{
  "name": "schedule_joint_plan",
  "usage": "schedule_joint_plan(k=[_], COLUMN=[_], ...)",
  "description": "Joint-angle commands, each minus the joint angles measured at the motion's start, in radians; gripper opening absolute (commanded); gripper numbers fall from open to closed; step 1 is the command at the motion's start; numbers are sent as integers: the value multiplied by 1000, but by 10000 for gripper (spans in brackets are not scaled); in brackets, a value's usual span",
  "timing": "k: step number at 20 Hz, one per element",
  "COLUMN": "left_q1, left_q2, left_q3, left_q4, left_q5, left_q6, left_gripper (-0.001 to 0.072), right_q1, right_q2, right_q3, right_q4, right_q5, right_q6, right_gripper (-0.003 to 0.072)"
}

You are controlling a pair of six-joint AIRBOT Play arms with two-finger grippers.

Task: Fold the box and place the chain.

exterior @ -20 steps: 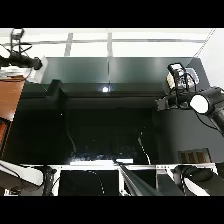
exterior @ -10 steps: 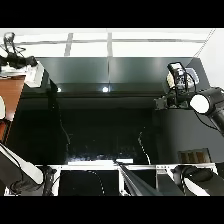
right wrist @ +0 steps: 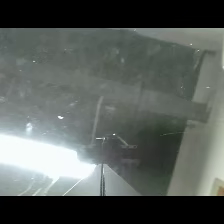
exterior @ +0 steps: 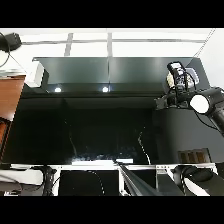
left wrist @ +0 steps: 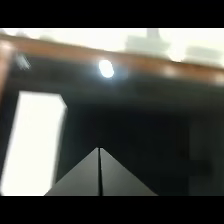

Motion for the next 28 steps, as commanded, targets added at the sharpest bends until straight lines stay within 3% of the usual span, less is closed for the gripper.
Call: schedule_joint_plan(k=[1,3,5,7,10,15,28], left_q1=[-114,-217,-282,-291,-283,-285,-285], left_q2=[323,528,687,817,887,885,884], left_q3=[-464,-829,-1118,-1249,-1272,-1274,-1274], left_q4=[-3,3,32,27,32,-95,-95], left_q5=[121,332,479,503,455,443,443], left_q6=[8,53,115,115,115,115,115], left_gripper=[23,24,28,28,28,28,28], right_q1=[0,0,0,0,0,0,0], right_q2=[0,0,0,0,1,1,1], right_q3=[0,-23,-116,-167,-167,-167,-167], right_q4=[-58,-59,-87,-87,-85,-84,-84], right_q5=[-5,-81,-239,-288,-278,-278,-278], right_q6=[-8,39,40,40,39,39,39], right_gripper=[17,17,17,17,17,18,17])
